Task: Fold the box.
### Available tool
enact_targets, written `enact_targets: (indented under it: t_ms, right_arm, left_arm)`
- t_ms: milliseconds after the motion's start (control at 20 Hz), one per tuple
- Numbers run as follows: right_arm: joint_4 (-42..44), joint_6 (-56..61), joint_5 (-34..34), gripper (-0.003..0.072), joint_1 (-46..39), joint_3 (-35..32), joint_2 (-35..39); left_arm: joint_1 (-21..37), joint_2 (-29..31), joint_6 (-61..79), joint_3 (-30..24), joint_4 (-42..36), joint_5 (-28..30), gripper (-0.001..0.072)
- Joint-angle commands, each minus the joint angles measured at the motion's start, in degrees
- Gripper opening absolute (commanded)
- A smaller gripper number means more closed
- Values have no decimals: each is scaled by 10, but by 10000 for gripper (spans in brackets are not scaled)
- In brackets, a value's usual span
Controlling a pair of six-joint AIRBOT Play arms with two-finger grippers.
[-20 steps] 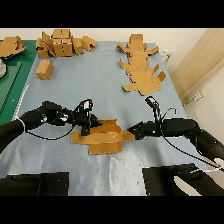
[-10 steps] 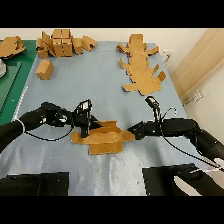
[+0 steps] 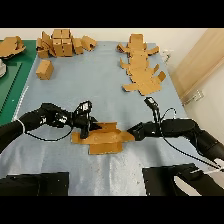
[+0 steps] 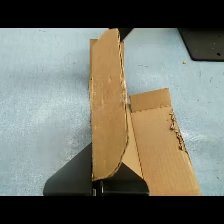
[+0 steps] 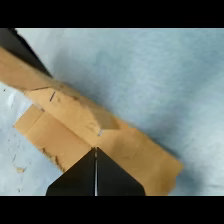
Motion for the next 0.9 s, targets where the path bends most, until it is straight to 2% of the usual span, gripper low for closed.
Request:
enact_targets:
  t_ms: [0,100,200,350,450,650,850]
  right_arm:
    - [-54,64,-25,2,74,0,29]
    - [-140,144,-22,2,168,0,67]
    - [-261,228,-10,2,286,0,93]
    - [-456,255,27,17,445,0,76]
    - [-582,254,78,458,500,0,34]
    - [-681,254,192,470,508,0,-83]
    - [-707,255,205,471,508,16,-134]
  left_arm:
    - [0,0,0,0,0,0,12]
    - [0,0,0,0,0,0,12]
    - [0,0,0,0,1,0,12]
    - [0,0,0,0,0,0,12]
    - [0,0,0,0,0,0,12]
    - [0,0,0,0,1,0,12]
    - [0,0,0,0,1,0,12]
